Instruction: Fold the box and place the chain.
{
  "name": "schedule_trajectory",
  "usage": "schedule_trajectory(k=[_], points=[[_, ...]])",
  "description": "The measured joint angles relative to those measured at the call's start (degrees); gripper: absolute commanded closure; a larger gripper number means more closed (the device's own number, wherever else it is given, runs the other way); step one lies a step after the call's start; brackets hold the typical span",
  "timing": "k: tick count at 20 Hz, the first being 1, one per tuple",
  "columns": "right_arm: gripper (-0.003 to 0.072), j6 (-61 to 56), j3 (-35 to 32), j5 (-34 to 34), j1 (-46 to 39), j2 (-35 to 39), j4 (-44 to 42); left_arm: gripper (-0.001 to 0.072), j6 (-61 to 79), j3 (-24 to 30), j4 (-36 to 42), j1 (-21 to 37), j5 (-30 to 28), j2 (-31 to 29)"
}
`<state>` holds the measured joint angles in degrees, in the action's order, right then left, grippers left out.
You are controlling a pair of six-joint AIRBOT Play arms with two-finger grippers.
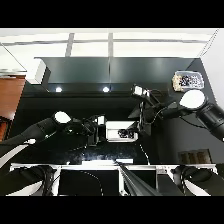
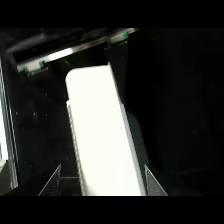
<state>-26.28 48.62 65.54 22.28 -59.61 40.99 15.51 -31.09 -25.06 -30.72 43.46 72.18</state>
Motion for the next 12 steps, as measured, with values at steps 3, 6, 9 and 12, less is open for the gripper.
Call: schedule_trajectory(k=[3, 6, 9, 12], points=[[0.007, -1.4, 0.9, -0.7, -1.7, -0.1, 1.7, 0.0308, 0.0, 0.0, 0.0, 0.0, 0.0, 0.0], [0.007, -0.9, 0.5, -1.9, -2.5, -1.4, 2.8, 0.0308, 0.0, 0.0, 0.0, 0.0, 0.0, 0.0], [0.007, 0.6, -0.9, -2.4, -2.1, -3.0, 3.2, 0.0308, 0.1, 0.0, 0.0, 0.0, 0.0, 0.0], [0.0072, 2.3, -2.1, -2.3, -1.3, -3.9, 3.7, 0.0308, 0.1, 0.0, 0.0, 0.0, 0.0, 0.0]])
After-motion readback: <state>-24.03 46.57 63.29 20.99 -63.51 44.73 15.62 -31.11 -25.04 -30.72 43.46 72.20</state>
